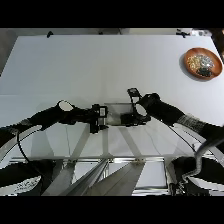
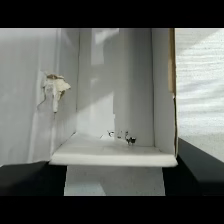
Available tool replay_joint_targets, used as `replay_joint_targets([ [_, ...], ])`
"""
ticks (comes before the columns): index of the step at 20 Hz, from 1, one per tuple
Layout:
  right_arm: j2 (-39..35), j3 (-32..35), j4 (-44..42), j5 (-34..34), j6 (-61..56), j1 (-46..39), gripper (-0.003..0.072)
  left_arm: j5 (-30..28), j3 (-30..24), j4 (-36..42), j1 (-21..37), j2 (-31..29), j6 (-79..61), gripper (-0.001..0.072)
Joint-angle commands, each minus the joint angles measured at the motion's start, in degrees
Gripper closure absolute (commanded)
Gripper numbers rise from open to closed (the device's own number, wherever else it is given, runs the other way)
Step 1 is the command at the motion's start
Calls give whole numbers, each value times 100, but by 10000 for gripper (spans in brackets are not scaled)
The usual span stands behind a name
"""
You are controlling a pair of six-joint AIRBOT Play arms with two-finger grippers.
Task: Fold the box and place the chain.
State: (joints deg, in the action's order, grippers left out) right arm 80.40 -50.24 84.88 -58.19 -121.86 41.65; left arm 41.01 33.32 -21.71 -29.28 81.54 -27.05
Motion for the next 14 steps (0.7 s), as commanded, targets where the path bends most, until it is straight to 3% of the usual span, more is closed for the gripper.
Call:
replay_joint_targets([
  [1, -227, -11, 76, -177, 44, 0, 198, -4, 2, 4, -2, -4, 4, 315],
  [10, -1091, -11, 376, -918, 389, 0, 195, -2, 2, 4, -4, -4, 2, 315],
  [14, -1550, -11, 378, -1631, 752, 0, 195, -2, 2, 4, -2, -4, 2, 315],
])
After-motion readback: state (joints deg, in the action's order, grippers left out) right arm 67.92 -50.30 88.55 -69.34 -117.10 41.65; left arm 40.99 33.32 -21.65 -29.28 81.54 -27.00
